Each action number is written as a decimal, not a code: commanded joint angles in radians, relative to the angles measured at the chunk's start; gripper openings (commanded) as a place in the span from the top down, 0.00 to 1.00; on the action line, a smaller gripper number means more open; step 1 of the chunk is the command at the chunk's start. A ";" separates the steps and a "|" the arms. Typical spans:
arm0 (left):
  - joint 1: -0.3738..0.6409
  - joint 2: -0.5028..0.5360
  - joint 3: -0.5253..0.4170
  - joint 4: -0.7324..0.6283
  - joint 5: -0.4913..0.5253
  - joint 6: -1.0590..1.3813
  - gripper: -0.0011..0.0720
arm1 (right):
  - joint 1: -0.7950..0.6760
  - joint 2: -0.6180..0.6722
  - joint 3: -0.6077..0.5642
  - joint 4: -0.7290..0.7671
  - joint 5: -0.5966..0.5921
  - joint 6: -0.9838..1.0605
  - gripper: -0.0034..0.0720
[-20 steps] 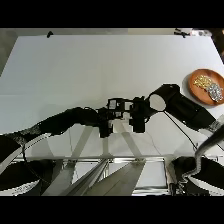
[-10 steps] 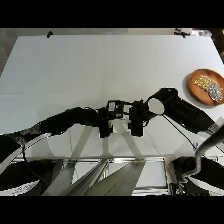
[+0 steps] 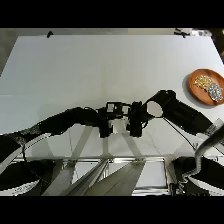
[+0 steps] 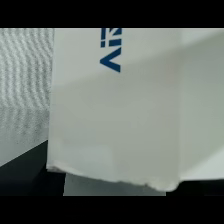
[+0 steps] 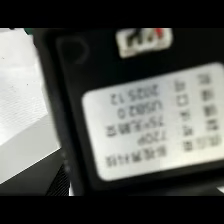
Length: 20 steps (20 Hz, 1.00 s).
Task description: Fold the box and place the chain.
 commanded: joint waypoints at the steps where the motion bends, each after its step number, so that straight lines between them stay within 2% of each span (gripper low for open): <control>1: -0.001 0.000 0.000 0.000 0.000 0.000 0.97 | -0.020 -0.003 -0.010 0.000 -0.027 0.015 0.37; 4: -0.001 0.000 0.000 0.000 0.000 0.000 0.97 | -0.031 -0.003 -0.010 -0.005 -0.040 0.015 0.42; 16: -0.001 0.000 0.000 0.000 0.000 0.000 0.97 | -0.031 0.036 -0.005 -0.005 -0.091 0.014 0.42; 20: -0.001 0.000 0.000 0.000 0.000 0.000 0.97 | -0.029 0.036 -0.006 0.026 -0.003 -0.045 0.42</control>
